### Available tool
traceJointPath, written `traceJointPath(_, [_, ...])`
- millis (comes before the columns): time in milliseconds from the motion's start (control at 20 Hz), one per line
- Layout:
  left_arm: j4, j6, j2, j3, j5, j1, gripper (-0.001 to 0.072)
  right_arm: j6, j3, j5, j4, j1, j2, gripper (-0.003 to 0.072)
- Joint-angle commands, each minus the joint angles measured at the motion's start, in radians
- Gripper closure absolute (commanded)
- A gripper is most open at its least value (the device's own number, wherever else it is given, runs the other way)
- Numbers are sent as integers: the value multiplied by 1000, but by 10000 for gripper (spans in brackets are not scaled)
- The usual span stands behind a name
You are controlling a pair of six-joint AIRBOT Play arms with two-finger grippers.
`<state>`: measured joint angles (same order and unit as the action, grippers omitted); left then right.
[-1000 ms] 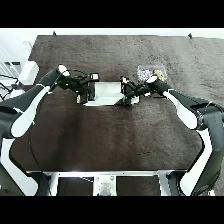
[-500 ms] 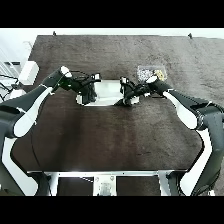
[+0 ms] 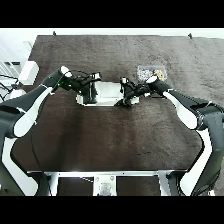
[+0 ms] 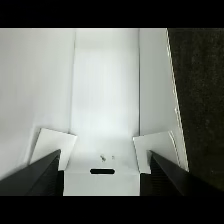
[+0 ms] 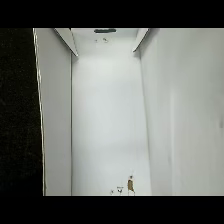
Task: Fold the box and place the chain.
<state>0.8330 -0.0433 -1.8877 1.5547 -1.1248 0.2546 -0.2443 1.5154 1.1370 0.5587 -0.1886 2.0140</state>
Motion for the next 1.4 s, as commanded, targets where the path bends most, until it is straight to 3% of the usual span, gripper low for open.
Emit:
traceJointPath(0, [-3, -1, -1, 0, -2, 0, 44, 1, 0, -3, -1, 0, 0, 189])
traceJointPath(200, [-3, -2, 0, 2, -3, -2, 47, 1, 0, -2, -1, 0, 0, 189])
traceJointPath(250, [0, -2, 2, 2, -5, -3, 129, 1, 0, -3, -1, 0, 0, 189])
traceJointPath(300, [13, -2, 5, 4, -19, -3, 298, 1, 0, -3, -1, 0, 0, 189])
traceJointPath(450, [66, -1, 19, 12, -75, -3, 663, 1, 0, -3, -1, 0, 0, 189])
traceJointPath(500, [92, -1, 29, 13, -101, -3, 691, 1, 0, -3, -1, 0, 0, 189])
traceJointPath(650, [110, -14, 65, 21, -175, -16, 693, 1, 0, -3, -1, 0, 0, 189])
traceJointPath(1000, [3, -193, 217, 13, -175, -126, 694, 1, 0, -2, -1, 0, 0, 190])
traceJointPath(1350, [71, -859, 240, -32, -74, -230, 694, 1, 0, -3, -1, 0, 0, 190])
